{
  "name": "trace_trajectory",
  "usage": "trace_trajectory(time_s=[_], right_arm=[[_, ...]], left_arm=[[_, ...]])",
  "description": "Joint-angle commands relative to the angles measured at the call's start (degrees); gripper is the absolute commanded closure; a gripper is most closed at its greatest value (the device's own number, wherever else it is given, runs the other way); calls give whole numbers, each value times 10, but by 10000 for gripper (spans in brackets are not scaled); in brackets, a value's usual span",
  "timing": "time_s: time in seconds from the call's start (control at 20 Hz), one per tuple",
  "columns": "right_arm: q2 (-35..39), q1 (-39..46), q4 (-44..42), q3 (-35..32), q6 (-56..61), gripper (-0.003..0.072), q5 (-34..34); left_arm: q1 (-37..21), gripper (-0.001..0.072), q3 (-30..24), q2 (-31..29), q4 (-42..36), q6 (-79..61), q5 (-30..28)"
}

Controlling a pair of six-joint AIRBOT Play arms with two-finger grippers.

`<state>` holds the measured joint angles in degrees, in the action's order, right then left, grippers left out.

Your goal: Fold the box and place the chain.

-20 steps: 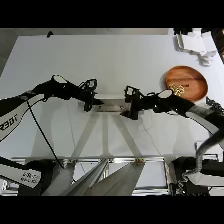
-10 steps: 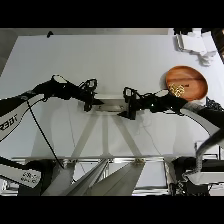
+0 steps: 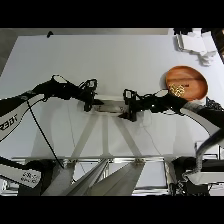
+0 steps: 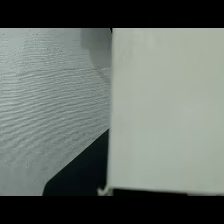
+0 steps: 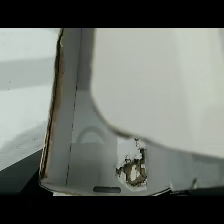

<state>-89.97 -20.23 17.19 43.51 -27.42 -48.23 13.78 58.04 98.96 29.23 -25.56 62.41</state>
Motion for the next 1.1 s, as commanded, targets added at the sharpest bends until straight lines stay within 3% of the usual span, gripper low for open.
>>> trace_trajectory(time_s=[0.0, 0.2, 0.3, 0.35, 1.05], right_arm=[[0, 0, 39, 0, 37, 103, -2], [0, 0, 39, 0, 40, 117, 0], [0, 0, 37, 0, 45, 240, 5], [0, 0, 35, 0, 47, 257, 8], [0, 0, 35, 0, 47, 255, 9]], left_arm=[[0, 702, 0, 0, 0, 0, 0], [0, 702, 0, 0, 0, 0, 0], [0, 702, 0, 0, 0, 0, 0], [0, 702, 0, 0, 0, 0, 0], [0, 702, 0, 0, 0, 0, 0]])
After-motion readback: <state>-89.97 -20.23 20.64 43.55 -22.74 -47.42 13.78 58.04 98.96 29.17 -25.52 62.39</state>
